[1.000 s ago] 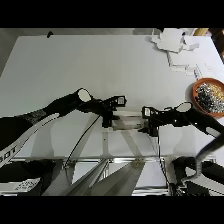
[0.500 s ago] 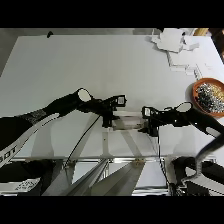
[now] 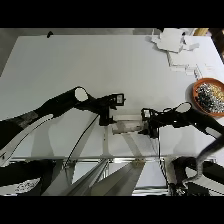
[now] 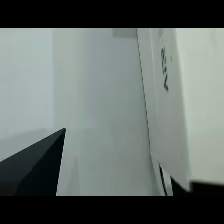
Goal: Fold the box and place the chain.
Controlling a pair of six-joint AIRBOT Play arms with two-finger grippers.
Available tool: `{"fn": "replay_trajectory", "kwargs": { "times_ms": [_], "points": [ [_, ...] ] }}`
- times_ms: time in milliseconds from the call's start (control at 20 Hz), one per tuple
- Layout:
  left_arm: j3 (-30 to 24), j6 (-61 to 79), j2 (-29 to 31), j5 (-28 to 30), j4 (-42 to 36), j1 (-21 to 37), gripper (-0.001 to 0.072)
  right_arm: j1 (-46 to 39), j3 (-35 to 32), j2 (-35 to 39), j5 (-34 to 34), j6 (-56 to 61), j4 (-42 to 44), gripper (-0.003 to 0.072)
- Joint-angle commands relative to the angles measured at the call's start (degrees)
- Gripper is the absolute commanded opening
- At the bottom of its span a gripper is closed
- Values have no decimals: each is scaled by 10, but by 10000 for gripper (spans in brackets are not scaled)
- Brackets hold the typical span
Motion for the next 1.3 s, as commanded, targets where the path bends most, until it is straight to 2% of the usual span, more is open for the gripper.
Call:
{"fn": "replay_trajectory", "kwargs": {
  "times_ms": [0, 150, 200, 300, 350, 400, 450, 500, 600, 700, 800, 850, 900, 1050, 1150, 1250],
  "points": [
    [0, -110, 43, -29, 120, 1, 698, 0, 0, 0, -4, 2, 2, 414],
    [0, -161, 90, -68, 160, 0, 696, 0, 0, 0, -4, 2, 2, 414],
    [0, -173, 108, -84, 160, 0, 669, 0, 0, 0, -5, 2, 2, 414],
    [0, -189, 146, -110, 160, -9, 411, 0, 0, 0, -4, 2, 2, 414],
    [0, -190, 165, -121, 160, -17, 255, 0, 0, 0, -4, 2, 2, 414],
    [0, -195, 179, -130, 159, -30, 137, 0, 0, 0, -5, 2, 2, 414],
    [0, -223, 190, -134, 160, -48, 49, 0, 0, 0, -5, 2, 2, 414],
    [0, -250, 197, -134, 160, -67, 5, 0, 0, 0, -4, 2, 2, 414],
    [0, -287, 198, -127, 162, -111, 2, 0, 0, 0, -4, 2, 2, 414],
    [0, -295, 186, -92, 166, -153, 2, 0, 0, 0, -4, 2, 2, 414],
    [0, -295, 160, 7, 157, -177, 4, 0, 0, 0, -5, 2, 2, 414],
    [2, -296, 140, 61, 141, -178, 4, 0, 0, 0, -4, 2, 2, 414],
    [13, -297, 114, 84, 131, -176, 4, 0, 0, 0, -4, 2, 2, 414],
    [75, -308, 43, 80, 136, -155, 4, 0, 0, 0, -5, 2, 2, 414],
    [108, -308, 16, 109, 136, -137, 4, 0, 0, 0, -5, 2, 2, 414],
    [111, -323, 2, 149, 136, -117, 4, 0, 0, 0, -5, 2, 2, 414]
  ]
}}
